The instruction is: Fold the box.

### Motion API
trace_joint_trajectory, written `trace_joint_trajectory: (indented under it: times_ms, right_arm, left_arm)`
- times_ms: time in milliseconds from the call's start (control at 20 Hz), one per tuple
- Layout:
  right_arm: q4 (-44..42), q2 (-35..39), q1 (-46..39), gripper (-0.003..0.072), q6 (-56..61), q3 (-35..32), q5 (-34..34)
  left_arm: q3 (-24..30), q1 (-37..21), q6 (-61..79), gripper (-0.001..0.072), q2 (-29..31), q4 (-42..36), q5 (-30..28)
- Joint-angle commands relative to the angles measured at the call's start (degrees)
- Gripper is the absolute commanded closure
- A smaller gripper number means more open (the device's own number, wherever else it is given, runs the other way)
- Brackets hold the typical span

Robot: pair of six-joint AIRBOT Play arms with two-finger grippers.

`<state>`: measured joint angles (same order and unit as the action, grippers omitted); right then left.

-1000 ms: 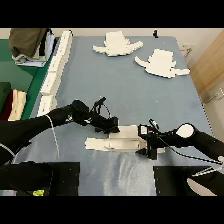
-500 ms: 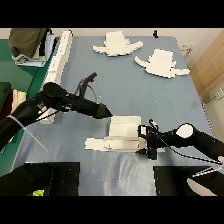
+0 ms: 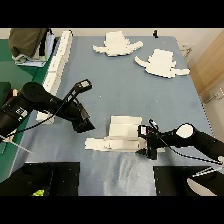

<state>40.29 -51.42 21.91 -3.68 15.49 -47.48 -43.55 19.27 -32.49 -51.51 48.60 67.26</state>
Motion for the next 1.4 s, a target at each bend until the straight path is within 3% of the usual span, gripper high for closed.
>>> trace_joint_trajectory:
  times_ms: [0,200,300,450,800,1050,1100,1200,1300,1350]
  right_arm:
    - [0.0,0.0,0.0,0.0179,0.0,0.0,0.0]
    - [0.0,0.1,0.0,0.018,0.0,0.0,0.0]
    - [0.0,0.1,0.0,0.018,0.0,0.0,0.0]
    - [0.0,0.0,0.0,0.018,0.0,0.0,0.0]
    - [0.0,0.0,0.0,0.018,0.0,0.0,0.0]
    - [0.0,0.1,0.0,0.018,0.0,0.0,0.0]
    - [0.0,0.1,0.0,0.0179,0.0,0.0,0.0]
    - [0.0,0.1,0.0,0.018,0.0,0.0,0.0]
    - [0.0,0.1,0.0,0.0179,0.0,0.0,0.0]
    - [0.0,0.1,0.0,0.018,0.0,0.0,0.0]
  left_arm:
    - [5.7,-1.3,15.2,0.0032,0.4,-1.7,-4.6]
    - [17.2,2.3,36.8,0.0032,0.4,-11.5,-15.1]
    - [20.0,6.4,41.4,0.0033,0.4,-14.1,-17.6]
    - [21.0,10.9,42.5,0.0033,-0.2,-16.9,-20.8]
    - [21.0,11.8,42.1,0.0034,-3.6,-18.5,-20.1]
    - [21.0,16.2,42.1,0.0036,-5.3,-22.2,-22.6]
    - [21.0,16.6,42.1,0.0068,-5.7,-22.2,-23.7]
    - [21.0,16.8,41.9,0.0252,-6.6,-21.9,-24.3]
    - [21.0,16.8,41.9,0.0254,-6.6,-21.8,-24.3]
    - [21.0,16.8,41.7,0.0299,-6.7,-21.8,-24.3]
